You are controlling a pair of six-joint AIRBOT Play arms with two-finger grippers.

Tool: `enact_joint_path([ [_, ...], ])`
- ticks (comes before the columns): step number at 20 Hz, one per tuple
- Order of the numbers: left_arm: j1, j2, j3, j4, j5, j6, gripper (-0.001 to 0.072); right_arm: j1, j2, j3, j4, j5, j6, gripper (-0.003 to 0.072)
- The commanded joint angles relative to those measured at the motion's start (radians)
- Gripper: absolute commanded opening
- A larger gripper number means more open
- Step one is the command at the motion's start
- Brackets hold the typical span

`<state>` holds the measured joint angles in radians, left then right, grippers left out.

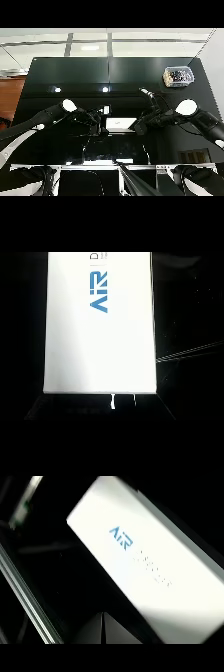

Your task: Fold the box and place the chain.

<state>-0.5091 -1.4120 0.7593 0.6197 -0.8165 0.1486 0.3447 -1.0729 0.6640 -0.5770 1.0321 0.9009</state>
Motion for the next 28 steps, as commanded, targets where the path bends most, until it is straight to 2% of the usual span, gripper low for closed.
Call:
enact_joint_path([
  [1,0.000,0.000,0.000,0.000,0.001,0.001,0.0464,-0.008,-0.081,-0.017,0.152,-0.077,0.038,0.0008],
  [6,0.000,0.000,0.000,-0.004,0.001,0.001,0.0464,-0.008,-0.167,-0.017,0.014,-0.098,0.117,0.0009],
  [10,0.000,0.000,0.000,-0.004,0.001,0.001,0.0464,-0.011,-0.161,-0.016,0.002,-0.077,0.116,0.0010],
  [12,0.000,0.000,0.000,-0.003,0.001,0.001,0.0464,-0.040,-0.134,0.003,-0.004,-0.020,0.116,0.0010],
  [15,0.000,0.011,0.000,-0.003,0.000,0.001,0.0471,-0.160,-0.046,0.079,-0.029,0.172,0.106,0.0010],
  [16,0.000,0.023,0.000,-0.003,-0.003,0.000,0.0574,-0.212,-0.007,0.098,-0.048,0.230,0.106,0.0010],
  [17,0.000,0.039,0.000,-0.001,-0.004,-0.010,0.0713,-0.272,0.037,0.109,-0.074,0.278,0.107,0.0010],
  [18,0.000,0.055,0.005,0.025,-0.011,-0.042,0.0713,-0.334,0.084,0.109,-0.108,0.313,0.107,0.0010],
  [20,0.000,0.097,0.039,0.116,-0.087,-0.133,0.0713,-0.438,0.155,0.109,-0.200,0.370,0.128,0.0010],
  [22,-0.002,0.138,0.085,0.137,-0.158,-0.217,0.0714,-0.516,0.195,0.109,-0.225,0.397,0.169,0.0010],
  [25,-0.062,0.121,0.168,0.066,-0.089,-0.257,0.0712,-0.558,0.206,0.109,-0.198,0.380,0.172,0.0010],
  [28,-0.146,0.016,0.260,0.008,-0.020,-0.299,0.0711,-0.555,0.206,0.107,-0.179,0.338,0.172,0.0009],
])
